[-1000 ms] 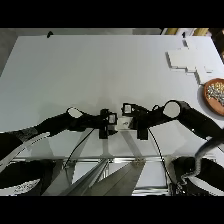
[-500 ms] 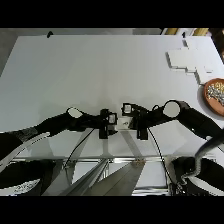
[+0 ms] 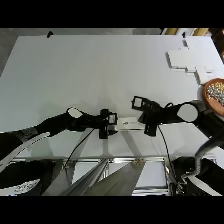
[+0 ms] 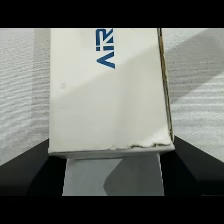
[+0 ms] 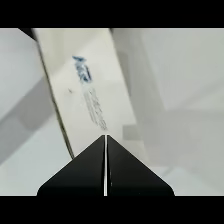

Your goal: Fold the box and place the chain.

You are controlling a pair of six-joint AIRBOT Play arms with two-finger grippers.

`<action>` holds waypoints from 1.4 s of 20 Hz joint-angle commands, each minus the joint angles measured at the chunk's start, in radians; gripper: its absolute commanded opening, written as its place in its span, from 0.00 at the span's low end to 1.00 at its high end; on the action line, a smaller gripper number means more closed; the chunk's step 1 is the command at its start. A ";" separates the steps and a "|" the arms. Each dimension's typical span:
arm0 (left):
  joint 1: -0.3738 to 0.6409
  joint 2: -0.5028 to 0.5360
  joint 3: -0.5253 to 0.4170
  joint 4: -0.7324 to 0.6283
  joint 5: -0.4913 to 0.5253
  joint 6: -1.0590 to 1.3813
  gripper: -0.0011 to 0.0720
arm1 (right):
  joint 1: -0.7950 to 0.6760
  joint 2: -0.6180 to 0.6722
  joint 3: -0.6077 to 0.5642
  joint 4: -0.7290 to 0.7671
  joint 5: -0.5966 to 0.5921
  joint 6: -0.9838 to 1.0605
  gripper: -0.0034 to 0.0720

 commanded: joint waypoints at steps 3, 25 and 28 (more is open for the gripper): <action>0.000 0.000 0.000 0.000 0.000 0.000 0.08 | -0.214 0.042 -0.013 -0.128 0.093 0.426 0.07; 0.000 0.000 0.000 0.000 0.000 0.000 0.08 | -0.301 0.035 -0.067 -0.398 0.051 0.776 0.07; 0.001 0.008 0.000 -0.011 0.001 0.000 0.08 | -0.301 0.035 -0.067 -0.398 0.051 0.776 0.07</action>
